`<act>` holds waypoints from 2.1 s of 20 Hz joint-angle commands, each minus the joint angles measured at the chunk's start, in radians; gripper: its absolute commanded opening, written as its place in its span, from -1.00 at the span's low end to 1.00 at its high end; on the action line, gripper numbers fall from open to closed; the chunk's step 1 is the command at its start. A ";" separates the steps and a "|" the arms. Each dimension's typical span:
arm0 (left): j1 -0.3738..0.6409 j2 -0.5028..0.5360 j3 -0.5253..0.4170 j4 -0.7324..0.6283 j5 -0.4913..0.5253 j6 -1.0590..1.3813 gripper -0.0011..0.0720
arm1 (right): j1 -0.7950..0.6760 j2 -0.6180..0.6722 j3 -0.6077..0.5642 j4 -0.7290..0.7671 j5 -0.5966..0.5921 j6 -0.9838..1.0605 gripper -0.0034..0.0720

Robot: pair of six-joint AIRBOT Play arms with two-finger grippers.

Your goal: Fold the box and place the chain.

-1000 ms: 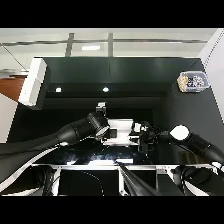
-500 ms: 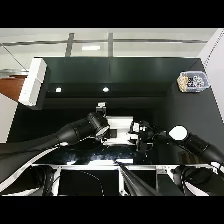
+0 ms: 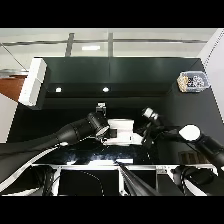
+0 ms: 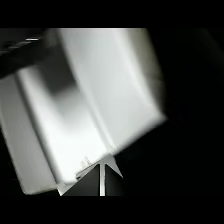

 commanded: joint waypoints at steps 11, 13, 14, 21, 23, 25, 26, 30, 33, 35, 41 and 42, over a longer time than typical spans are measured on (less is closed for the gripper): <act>0.000 0.000 -0.001 0.000 -0.003 0.000 -0.89 | -0.622 -0.078 0.001 -0.172 0.441 0.803 -0.80; 0.000 0.000 -0.001 0.000 -0.002 0.000 -0.89 | -0.579 -0.135 0.001 -0.172 0.453 0.795 -0.80; 0.000 0.000 -0.001 0.000 -0.003 0.000 -0.89 | -0.557 -0.163 0.001 -0.172 0.455 0.795 -0.80; 0.000 0.000 -0.001 0.000 -0.002 0.000 -0.89 | -0.411 -0.225 0.001 -0.090 0.453 0.724 -0.80; 0.000 0.000 -0.001 0.000 -0.003 0.000 -0.89 | -0.402 -0.225 0.001 -0.041 0.460 0.690 -0.80; 0.000 0.000 -0.001 0.000 -0.003 0.000 -0.89 | -0.403 -0.225 0.001 0.056 0.463 0.606 -0.37; 0.000 0.000 -0.001 0.000 -0.003 0.000 -0.89 | -0.403 -0.225 0.001 0.107 0.472 0.564 0.01; 0.000 0.000 -0.001 0.000 -0.003 0.000 -0.89 | -0.403 -0.225 0.017 0.162 0.494 0.541 0.77; 0.000 0.000 -0.001 0.000 -0.003 0.000 -0.89 | -0.402 -0.225 0.039 0.166 0.515 0.541 0.76; 0.000 0.000 -0.001 0.000 -0.003 0.000 -0.89 | -0.372 -0.225 0.052 0.166 0.500 0.541 0.76; 0.000 0.000 -0.001 0.000 -0.002 0.000 -0.89 | -0.142 -0.225 0.106 0.159 0.328 0.700 0.65; 0.000 0.000 -0.001 0.000 -0.003 0.000 -0.89 | -0.105 -0.225 0.117 0.139 0.298 0.739 0.65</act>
